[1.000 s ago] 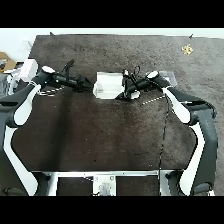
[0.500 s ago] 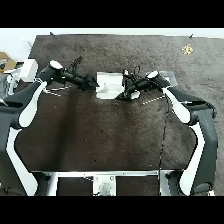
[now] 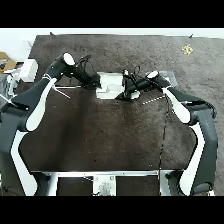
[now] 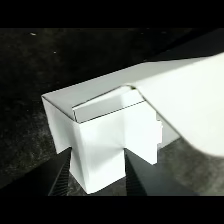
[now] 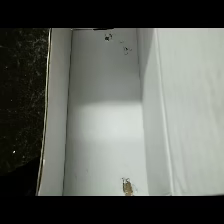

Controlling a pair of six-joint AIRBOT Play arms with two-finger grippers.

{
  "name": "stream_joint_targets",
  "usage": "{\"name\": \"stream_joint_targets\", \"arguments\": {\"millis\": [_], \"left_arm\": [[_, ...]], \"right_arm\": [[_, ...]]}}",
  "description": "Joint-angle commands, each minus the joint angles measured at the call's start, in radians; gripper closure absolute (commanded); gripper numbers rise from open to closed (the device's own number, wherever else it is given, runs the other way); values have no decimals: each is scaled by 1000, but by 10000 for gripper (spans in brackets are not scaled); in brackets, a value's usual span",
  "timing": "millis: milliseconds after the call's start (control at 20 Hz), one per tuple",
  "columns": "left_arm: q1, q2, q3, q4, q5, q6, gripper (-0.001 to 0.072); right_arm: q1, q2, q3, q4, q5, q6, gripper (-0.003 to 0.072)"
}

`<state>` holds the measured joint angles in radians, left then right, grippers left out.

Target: Fold the box and place the chain.

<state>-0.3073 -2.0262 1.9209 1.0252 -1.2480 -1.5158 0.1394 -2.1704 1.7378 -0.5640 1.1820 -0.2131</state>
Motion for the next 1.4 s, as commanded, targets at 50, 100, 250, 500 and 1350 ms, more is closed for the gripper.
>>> {"name": "stream_joint_targets", "arguments": {"millis": [50, 100, 250, 500, 1350], "left_arm": [[-67, -2, 33, 227, 26, -155, 348], [-75, -2, 33, 248, 33, -171, 348], [-92, -9, 34, 290, 34, -225, 348], [-129, -52, 97, 362, -18, -295, 349], [-231, -98, 113, 674, -34, -529, 409]], "right_arm": [[1, 0, 0, 0, 0, 0, 240], [1, 0, 0, 0, 0, 0, 241], [1, 0, 0, 0, 0, 0, 241], [1, 0, 0, 0, 0, 0, 241], [1, 0, 0, 0, 0, 0, 241]]}}
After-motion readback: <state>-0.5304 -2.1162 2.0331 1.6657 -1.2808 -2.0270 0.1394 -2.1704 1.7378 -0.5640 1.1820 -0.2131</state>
